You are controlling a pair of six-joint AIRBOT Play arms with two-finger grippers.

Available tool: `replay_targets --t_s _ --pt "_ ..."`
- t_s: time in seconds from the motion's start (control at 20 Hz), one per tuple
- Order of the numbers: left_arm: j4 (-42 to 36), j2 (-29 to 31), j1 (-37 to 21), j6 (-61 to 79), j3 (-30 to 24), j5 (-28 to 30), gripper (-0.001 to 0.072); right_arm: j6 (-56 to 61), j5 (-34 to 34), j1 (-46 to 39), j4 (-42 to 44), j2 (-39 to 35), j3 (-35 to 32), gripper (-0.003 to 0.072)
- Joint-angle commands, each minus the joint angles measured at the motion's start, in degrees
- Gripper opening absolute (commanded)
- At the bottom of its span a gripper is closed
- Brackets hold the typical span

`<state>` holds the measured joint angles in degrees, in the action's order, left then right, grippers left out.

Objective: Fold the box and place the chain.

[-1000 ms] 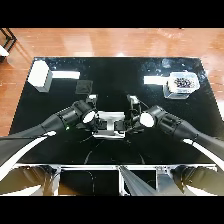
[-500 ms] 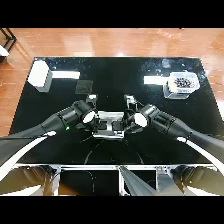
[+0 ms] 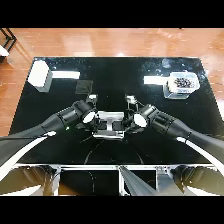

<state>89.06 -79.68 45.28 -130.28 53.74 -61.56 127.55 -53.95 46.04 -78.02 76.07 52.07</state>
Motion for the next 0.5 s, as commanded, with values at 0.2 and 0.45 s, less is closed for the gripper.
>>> replay_targets --t_s 0.2,0.45 --pt "0.04 -0.02 -0.02 -0.02 0.04 -0.02 0.0019 1.09 0.20 0.20 -0.72 2.60 0.50 0.0353" --pt "0.04 -0.02 -0.02 -0.02 0.04 -0.02 0.0019 1.75 -2.73 0.55 -2.45 5.55 3.34 0.0351"
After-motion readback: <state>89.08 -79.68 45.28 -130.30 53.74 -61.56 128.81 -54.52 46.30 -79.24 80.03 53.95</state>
